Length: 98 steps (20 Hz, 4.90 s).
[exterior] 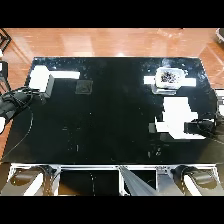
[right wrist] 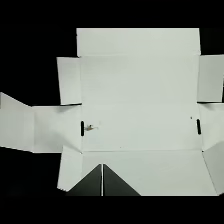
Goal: Fold the box and place the chain.
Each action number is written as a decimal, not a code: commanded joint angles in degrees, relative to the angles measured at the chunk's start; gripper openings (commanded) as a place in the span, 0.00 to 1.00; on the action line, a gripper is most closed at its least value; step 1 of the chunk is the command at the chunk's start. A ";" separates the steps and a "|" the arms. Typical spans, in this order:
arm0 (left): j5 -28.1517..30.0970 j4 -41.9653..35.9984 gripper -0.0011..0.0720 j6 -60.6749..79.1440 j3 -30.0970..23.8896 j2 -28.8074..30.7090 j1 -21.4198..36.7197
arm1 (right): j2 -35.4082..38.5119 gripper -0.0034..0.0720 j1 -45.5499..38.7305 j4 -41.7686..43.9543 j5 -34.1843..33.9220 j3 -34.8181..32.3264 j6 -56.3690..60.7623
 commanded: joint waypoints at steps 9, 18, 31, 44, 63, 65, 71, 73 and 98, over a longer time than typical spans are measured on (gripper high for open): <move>-2.25 -4.59 0.88 -0.04 -0.04 -0.04 0.00 | -0.87 0.97 -0.17 4.63 -7.65 -0.09 2.21; -9.20 -10.40 0.88 -0.02 -0.04 -0.04 -0.02 | -2.27 0.97 -21.94 -18.40 -18.62 2.78 12.70; -9.38 -10.38 0.88 0.00 -0.04 -0.04 0.00 | -31.65 0.97 -58.73 8.24 -25.77 14.14 1.62; -8.85 -10.40 0.88 -0.02 -0.04 -0.04 -0.02 | -60.67 0.97 -69.35 37.88 15.80 26.51 -35.43; -9.05 -10.36 0.88 0.00 -0.04 -0.07 0.00 | -73.55 0.96 -63.76 35.95 23.41 32.98 -39.80; -9.05 -10.36 0.88 0.00 -0.04 -0.07 0.00 | -73.55 0.57 -63.76 37.18 23.43 32.98 -40.94; -9.05 -10.36 0.88 0.00 -0.04 -0.07 0.00 | -73.55 0.15 -63.76 38.34 23.76 32.98 -43.25; -9.05 -10.36 0.88 0.00 -0.04 -0.07 0.00 | -73.55 0.12 -63.76 39.43 24.65 32.96 -44.50; -9.99 -19.80 0.88 0.02 -0.04 -1.79 -1.62 | -30.82 0.07 -19.34 62.66 -1.03 -0.26 -31.28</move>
